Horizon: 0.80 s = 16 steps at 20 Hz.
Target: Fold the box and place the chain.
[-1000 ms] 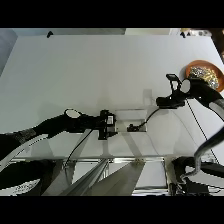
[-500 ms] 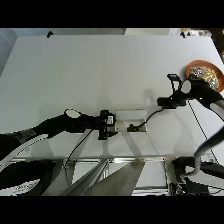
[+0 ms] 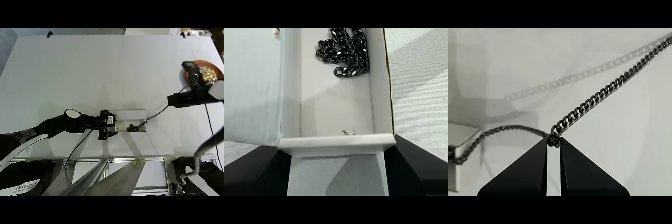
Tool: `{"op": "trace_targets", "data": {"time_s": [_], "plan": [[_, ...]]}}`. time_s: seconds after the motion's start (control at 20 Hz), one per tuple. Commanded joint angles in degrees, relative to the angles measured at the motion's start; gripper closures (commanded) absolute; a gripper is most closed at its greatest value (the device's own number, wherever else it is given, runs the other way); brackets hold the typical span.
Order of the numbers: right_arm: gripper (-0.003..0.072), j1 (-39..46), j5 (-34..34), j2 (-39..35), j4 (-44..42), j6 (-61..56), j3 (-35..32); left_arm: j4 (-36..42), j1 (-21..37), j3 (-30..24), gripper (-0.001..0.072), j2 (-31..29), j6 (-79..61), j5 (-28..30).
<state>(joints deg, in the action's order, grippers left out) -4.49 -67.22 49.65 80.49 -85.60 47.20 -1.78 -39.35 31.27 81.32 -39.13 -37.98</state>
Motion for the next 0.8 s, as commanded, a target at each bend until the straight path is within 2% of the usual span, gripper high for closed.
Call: {"op": "trace_targets", "data": {"time_s": [0.0, 0.3, 0.55, 0.75], "plan": [[0.0670, 0.02, -5.51, -11.52, -5.42, 1.97, 0.07, 0.00, 0.04, 0.00, 0.0575, -0.02, -0.02, 0.00], [0.0670, 0.02, -7.28, -24.06, -16.83, 2.10, 0.07, 0.00, 0.04, -0.02, 0.0575, -0.02, -0.02, 0.00], [0.0670, 0.02, -6.80, -24.61, -31.58, 5.22, 0.07, 0.00, 0.04, 0.00, 0.0575, -0.02, -0.02, 0.00], [0.0670, -0.04, -5.66, -23.82, -32.68, 5.57, 0.02, 0.00, 0.04, -0.02, 0.0575, -0.02, -0.02, 0.00]]}}
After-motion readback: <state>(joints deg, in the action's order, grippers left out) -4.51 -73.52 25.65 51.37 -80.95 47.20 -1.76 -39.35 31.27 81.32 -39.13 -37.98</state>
